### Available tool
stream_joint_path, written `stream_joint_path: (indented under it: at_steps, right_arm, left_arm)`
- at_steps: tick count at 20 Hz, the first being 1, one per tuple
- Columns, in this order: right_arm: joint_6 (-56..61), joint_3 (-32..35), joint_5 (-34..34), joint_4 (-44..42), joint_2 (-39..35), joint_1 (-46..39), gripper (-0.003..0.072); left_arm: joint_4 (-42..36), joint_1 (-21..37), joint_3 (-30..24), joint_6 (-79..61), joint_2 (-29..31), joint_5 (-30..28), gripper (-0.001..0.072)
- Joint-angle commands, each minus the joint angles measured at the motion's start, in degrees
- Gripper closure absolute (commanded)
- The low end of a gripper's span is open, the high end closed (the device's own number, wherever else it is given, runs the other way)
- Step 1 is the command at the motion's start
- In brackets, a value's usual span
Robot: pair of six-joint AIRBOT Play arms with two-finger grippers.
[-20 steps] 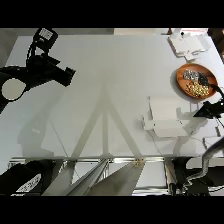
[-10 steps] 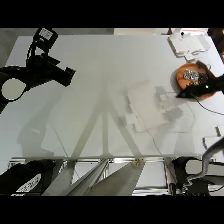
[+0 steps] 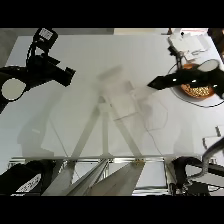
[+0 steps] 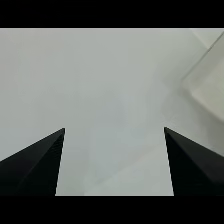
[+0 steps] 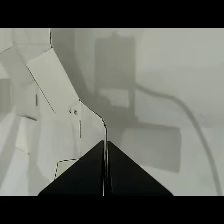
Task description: Fold the box and place the chain.
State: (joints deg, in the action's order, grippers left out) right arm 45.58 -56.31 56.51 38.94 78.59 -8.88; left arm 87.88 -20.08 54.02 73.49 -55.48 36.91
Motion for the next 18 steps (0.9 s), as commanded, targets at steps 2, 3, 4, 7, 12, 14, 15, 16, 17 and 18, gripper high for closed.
stream_joint_path:
  at_steps: [2,3,4,7,12,14,15,16,17,18]
  right_arm:
    - [0.85,5.35,-22.91,-6.32,-0.31,10.34,0.0683]
    - [1.79,5.79,-27.98,-6.19,-0.33,12.28,0.0683]
    - [2.84,6.25,-32.39,-6.16,-0.31,13.73,0.0683]
    - [5.6,9.03,-41.77,-6.14,-0.31,16.46,0.0683]
    - [7.08,14.58,-44.48,-5.99,-0.31,18.64,0.0683]
    - [7.08,14.67,-44.83,-5.97,-0.39,18.69,0.0683]
    - [7.08,14.67,-44.85,-5.97,-0.61,18.69,0.0682]
    - [7.08,14.67,-44.81,-5.97,-0.81,18.69,0.0682]
    - [7.06,14.67,-44.74,-5.95,-0.92,18.69,0.0681]
    - [7.06,14.67,-44.35,-5.84,-0.96,18.69,0.068]
  left_arm:
    - [0.0,-0.02,0.02,0.0,-0.02,-0.02,0.0014]
    - [0.0,-0.02,0.0,0.0,-0.02,-0.02,0.0014]
    - [0.0,-0.02,0.02,0.0,-0.02,-0.02,0.0014]
    - [0.0,-0.02,0.02,0.0,-0.04,-0.02,0.0014]
    - [0.0,-0.02,0.02,0.0,-0.02,-0.02,0.0014]
    - [0.0,-0.02,0.02,0.0,-0.04,-0.02,0.0014]
    - [0.0,-0.02,0.02,0.0,-0.04,-0.02,0.0014]
    - [0.0,-0.02,0.02,0.0,-0.02,-0.02,0.0014]
    - [0.0,-0.02,0.0,0.0,-0.02,-0.02,0.0014]
    - [0.0,-0.02,0.02,0.0,-0.04,-0.02,0.0014]
